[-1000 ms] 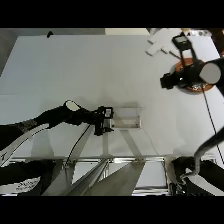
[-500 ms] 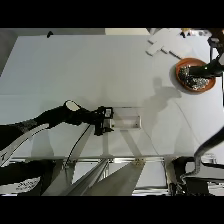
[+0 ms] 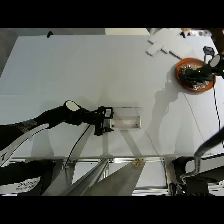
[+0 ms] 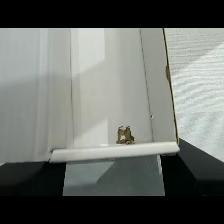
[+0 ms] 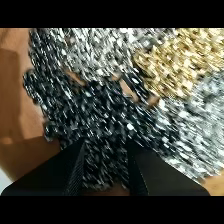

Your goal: Fold the box and place the chain.

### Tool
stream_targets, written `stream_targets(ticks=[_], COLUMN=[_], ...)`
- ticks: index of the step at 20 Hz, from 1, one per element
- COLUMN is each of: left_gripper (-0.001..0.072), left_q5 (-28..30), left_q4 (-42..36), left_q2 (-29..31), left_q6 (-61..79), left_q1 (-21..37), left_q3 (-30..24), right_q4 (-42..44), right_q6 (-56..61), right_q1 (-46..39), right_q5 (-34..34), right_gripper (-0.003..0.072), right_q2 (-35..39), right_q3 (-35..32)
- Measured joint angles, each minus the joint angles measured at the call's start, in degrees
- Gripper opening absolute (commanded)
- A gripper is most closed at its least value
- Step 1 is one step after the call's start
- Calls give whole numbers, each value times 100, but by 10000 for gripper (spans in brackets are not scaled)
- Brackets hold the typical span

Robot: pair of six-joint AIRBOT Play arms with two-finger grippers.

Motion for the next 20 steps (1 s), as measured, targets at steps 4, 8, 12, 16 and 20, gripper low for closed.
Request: stream_targets(ticks=[4,8,12,16,20], left_gripper=[12,12,12,12,12], left_q5=[0,0,0,0,0], left_q4=[0,2,2,0,0], left_q2=[0,0,0,-2,0], left_q6=[0,-2,-2,-2,-2], left_q1=[0,0,0,0,0], left_q3=[0,0,0,0,0], right_q4=[157,212,227,243,468], right_q6=[267,365,98,-387,-909], right_q1=[-4,-7,-7,-7,-7], right_q5=[-136,-48,162,662,1515], right_gripper=[8,11,11,11,11], right_q2=[-186,-162,389,1300,2238], right_q3=[13,11,13,15,15])
